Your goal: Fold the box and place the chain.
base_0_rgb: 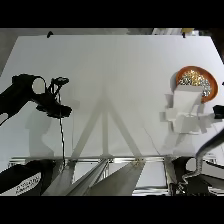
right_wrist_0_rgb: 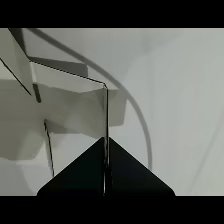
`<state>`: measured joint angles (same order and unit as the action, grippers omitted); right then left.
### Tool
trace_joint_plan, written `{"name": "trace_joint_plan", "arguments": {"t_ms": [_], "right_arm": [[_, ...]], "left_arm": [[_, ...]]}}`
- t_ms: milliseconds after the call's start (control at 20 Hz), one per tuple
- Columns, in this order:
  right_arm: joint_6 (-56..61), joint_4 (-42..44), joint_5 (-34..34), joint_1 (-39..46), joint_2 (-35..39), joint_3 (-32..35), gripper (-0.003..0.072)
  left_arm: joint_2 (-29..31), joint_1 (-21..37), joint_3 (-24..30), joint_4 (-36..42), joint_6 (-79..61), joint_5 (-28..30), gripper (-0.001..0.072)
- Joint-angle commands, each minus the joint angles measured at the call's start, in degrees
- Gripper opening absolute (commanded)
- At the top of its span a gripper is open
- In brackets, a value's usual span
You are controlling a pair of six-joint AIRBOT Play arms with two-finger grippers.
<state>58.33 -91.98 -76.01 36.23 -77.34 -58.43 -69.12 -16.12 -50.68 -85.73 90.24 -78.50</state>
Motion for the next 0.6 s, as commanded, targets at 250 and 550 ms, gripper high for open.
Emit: {"name": "trace_joint_plan", "arguments": {"t_ms": [250,550], "right_arm": [[0.76,26.67,7.96,-23.93,23.28,20.11,0.0019],[12.52,27.74,16.52,-45.38,29.7,27.21,0.002]], "left_arm": [[0.02,-0.02,0.02,0.0,-0.02,0.02,0.0008],[0.02,-0.02,0.02,0.02,-0.02,0.11,0.0008]]}}
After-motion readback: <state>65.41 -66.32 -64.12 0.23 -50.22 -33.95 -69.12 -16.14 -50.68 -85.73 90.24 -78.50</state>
